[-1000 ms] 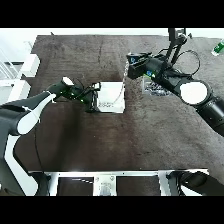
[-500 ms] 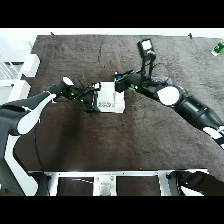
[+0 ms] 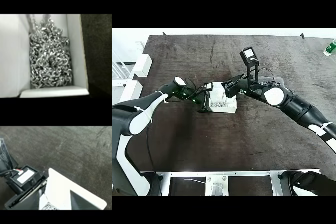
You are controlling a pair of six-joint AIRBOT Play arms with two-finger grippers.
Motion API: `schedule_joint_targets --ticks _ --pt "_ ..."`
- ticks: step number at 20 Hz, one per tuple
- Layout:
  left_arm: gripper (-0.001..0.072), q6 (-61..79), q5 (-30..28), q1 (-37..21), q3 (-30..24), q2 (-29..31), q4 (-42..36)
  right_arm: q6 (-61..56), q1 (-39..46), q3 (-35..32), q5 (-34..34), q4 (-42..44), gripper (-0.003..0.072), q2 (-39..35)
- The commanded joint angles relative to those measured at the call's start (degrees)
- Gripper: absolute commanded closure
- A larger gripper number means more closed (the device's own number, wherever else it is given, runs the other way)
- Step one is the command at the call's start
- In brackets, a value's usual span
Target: Fold the box and place the chain.
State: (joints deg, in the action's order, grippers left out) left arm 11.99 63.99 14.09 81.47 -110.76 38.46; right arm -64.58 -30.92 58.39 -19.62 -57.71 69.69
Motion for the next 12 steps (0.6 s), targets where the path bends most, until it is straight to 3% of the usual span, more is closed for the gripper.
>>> schedule_joint_targets --ticks 1,7,12 --pt "0.024 0.0 0.0 -0.02 0.02 0.04 0.02 0.79 0.42 -0.02 -0.46 -1.66 0.0427 0.07" --pt "0.024 0.0 0.04 -0.02 0.02 0.04 0.02 3.69 9.57 0.11 -1.18 -1.95 0.0409 0.07" --pt "0.024 0.02 0.07 -0.02 0.02 0.04 0.0 22.16 18.69 2.25 -12.26 13.94 0.0411 1.62"
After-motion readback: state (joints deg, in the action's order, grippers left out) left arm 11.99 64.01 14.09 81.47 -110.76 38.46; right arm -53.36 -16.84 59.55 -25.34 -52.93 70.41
